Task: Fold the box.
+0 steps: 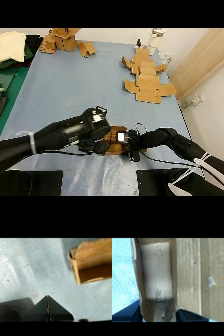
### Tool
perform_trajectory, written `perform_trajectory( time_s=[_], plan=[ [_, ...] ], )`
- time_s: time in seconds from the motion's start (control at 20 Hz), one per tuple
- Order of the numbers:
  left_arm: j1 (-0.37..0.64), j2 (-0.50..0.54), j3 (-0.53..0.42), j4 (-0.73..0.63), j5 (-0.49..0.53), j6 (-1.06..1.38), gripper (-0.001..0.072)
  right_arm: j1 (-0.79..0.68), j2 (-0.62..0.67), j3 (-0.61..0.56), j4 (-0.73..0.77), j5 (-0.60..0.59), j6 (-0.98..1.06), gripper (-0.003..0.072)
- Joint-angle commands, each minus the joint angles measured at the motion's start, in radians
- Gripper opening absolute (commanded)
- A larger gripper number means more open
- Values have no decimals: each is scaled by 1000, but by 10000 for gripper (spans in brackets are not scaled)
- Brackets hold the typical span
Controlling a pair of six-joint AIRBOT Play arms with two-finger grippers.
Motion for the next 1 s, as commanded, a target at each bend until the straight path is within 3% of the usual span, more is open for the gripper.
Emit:
perform_trajectory(
  time_s=[0.0, 0.1, 0.2, 0.3, 0.4, 0.45, 0.5, 0.55, 0.8, 0.95],
  plan=[
    [53, 127, -136, -19, 34, 204, 11, 1, 1, 1, 0, 0, 0, 440],
    [189, 224, -291, -98, 101, 406, 12, 1, 1, 1, 0, 0, 0, 440],
    [352, 286, -412, -251, 240, 751, 12, 1, 1, 1, 0, 0, 0, 440],
    [491, 301, -486, -460, 403, 1146, 13, 1, 1, 1, 0, 0, 0, 440],
    [556, 292, -513, -559, 543, 1458, 15, 1, 1, 1, 0, 0, 0, 440],
    [558, 285, -513, -560, 587, 1579, 94, 1, 1, 1, 0, 0, 0, 440],
    [552, 278, -513, -562, 627, 1677, 436, 1, 0, 1, 0, 0, 0, 440],
    [544, 266, -514, -563, 668, 1737, 704, 1, 1, 1, 0, 0, 0, 440],
    [461, 180, -525, -565, 760, 1838, 720, 1, 1, 1, 0, 0, 0, 440],
    [374, 167, -559, -658, 858, 1983, 720, 1, 1, 1, 0, 0, 0, 440]
  ],
)
